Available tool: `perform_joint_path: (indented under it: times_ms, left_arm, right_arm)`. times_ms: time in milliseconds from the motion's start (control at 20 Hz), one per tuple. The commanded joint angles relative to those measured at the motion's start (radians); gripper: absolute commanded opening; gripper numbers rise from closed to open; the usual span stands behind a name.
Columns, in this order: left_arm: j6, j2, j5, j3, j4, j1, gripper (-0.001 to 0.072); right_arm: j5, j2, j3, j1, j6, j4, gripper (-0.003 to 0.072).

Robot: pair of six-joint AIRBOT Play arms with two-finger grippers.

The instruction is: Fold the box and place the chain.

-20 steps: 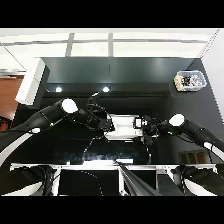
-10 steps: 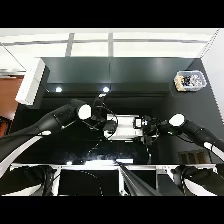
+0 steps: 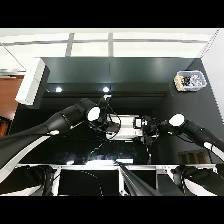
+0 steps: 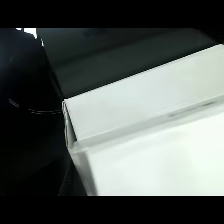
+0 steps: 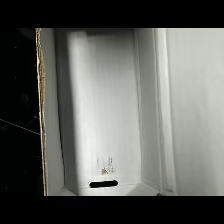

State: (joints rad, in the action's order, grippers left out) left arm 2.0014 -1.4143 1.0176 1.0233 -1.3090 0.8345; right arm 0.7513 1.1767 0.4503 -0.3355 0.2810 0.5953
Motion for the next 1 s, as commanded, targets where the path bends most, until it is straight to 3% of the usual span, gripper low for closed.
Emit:
perform_joint_path:
  times_ms: [0,250,650,750,850,950]
  left_arm:
    - [0.144,-0.013,0.039,0.025,-0.126,0.035,0.0343]
    - [0.235,-0.097,0.121,0.105,-0.213,0.072,0.0343]
    - [0.364,-0.139,0.111,0.114,-0.201,0.088,0.0341]
    - [0.364,-0.139,0.111,0.117,-0.201,0.088,0.0262]
    - [0.367,-0.145,0.111,0.121,-0.198,0.088,0.0253]
    - [0.367,-0.159,0.111,0.140,-0.197,0.089,0.0138]
  right_arm:
    - [0.000,0.000,0.001,-0.001,0.000,0.000,0.0496]
    - [0.000,0.000,0.001,-0.001,0.000,0.000,0.0496]
    - [0.000,0.000,0.001,-0.001,0.000,0.000,0.0496]
    - [0.000,0.000,0.001,-0.001,0.000,0.000,0.0496]
    - [0.000,0.000,0.001,-0.001,0.000,0.000,0.0496]
    - [0.000,0.000,0.001,-0.001,0.000,0.000,0.0496]
